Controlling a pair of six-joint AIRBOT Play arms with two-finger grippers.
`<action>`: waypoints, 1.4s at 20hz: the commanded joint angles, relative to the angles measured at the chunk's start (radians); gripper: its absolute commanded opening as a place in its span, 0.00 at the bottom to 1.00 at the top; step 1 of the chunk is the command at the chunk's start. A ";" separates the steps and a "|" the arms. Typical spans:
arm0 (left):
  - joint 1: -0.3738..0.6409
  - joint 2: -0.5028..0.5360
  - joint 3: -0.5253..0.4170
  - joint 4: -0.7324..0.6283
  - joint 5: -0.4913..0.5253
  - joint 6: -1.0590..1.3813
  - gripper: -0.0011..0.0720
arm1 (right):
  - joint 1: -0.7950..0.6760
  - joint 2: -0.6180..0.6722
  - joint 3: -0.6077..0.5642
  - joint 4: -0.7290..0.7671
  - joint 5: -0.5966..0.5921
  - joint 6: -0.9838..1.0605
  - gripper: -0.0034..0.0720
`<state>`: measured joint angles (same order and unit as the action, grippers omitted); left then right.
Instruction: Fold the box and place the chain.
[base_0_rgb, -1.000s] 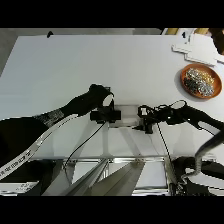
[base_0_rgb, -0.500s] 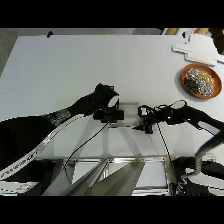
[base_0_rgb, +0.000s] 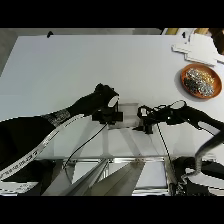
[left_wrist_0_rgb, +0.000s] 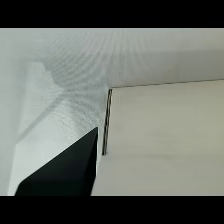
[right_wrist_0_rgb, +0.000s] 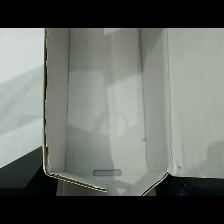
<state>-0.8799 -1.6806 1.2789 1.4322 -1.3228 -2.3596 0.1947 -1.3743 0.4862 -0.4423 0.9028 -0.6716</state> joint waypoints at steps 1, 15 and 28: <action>-0.001 0.003 -0.010 -0.018 -0.001 0.000 0.29 | -0.001 0.001 0.000 0.002 -0.002 0.002 0.59; -0.032 0.101 -0.104 -0.027 0.112 -0.120 0.30 | -0.001 0.001 0.000 0.002 -0.002 0.002 0.59; -0.032 0.076 -0.118 -0.024 0.103 -0.155 0.02 | -0.001 0.001 0.000 0.002 -0.002 0.002 0.59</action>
<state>-0.9112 -1.6020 1.1652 1.4071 -1.2175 -2.5099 0.1940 -1.3739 0.4862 -0.4404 0.9009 -0.6704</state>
